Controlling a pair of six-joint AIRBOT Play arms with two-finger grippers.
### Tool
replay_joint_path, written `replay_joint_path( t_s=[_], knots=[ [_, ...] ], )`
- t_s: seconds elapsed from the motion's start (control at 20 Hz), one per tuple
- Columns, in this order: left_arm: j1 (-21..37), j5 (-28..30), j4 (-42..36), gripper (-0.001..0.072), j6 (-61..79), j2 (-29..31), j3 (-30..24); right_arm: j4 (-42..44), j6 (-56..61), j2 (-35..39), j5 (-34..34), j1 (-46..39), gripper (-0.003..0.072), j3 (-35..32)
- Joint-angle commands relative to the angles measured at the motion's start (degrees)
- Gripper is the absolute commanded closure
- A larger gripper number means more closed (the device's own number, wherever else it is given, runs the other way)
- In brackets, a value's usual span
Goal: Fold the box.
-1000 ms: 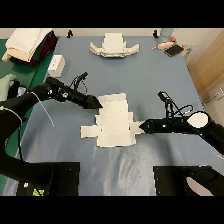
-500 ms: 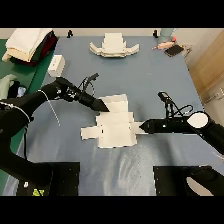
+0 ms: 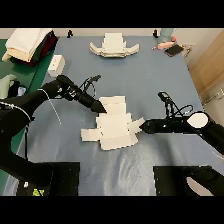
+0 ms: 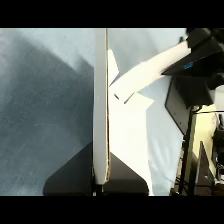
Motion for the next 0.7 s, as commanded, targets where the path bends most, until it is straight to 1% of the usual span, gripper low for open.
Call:
replay_joint_path(
  t_s=[0.0,0.05,0.15,0.2,0.3,0.4,0.5,0.55,0.6,0.65],
  knots=[
    [-0.3,-1.0,-1.3,0.0696,1.2,0.0,0.5,-0.7,0.0,0.2,-3.1,0.0,0.0255,0.0],
    [-0.7,-0.4,-1.3,0.0697,2.0,0.0,1.2,-1.7,0.0,0.2,-4.6,-0.1,0.0212,0.2],
    [-1.9,-0.3,-1.2,0.0700,8.5,0.3,3.1,-5.7,2.7,0.2,-6.7,-0.1,0.0212,1.7],
    [-2.8,1.2,-0.8,0.0701,10.5,1.2,3.6,-9.3,5.3,0.2,-7.0,-0.2,0.0212,3.3],
    [-5.5,7.0,0.9,0.0703,12.3,4.7,3.6,-16.3,10.3,0.2,-5.9,-0.2,0.0212,7.7],
    [-8.3,11.9,2.8,0.0703,15.0,9.1,2.4,-23.3,17.0,0.2,-3.8,-0.2,0.0212,13.3],
    [-10.5,17.2,2.8,0.0703,19.1,14.3,-0.7,-27.8,21.7,0.3,-0.5,-0.2,0.0212,19.0],
    [-11.1,19.9,2.6,0.0703,21.0,16.7,-2.8,-27.8,23.2,0.3,0.7,-0.2,0.0219,21.4],
    [-11.8,22.8,1.5,0.0703,23.8,18.9,-5.3,-26.4,23.7,0.3,1.6,-0.2,0.0320,23.1],
    [-12.5,26.3,-0.4,0.0703,27.8,21.1,-8.3,-23.5,23.6,0.3,1.9,0.0,0.0591,24.1]
  ],
)
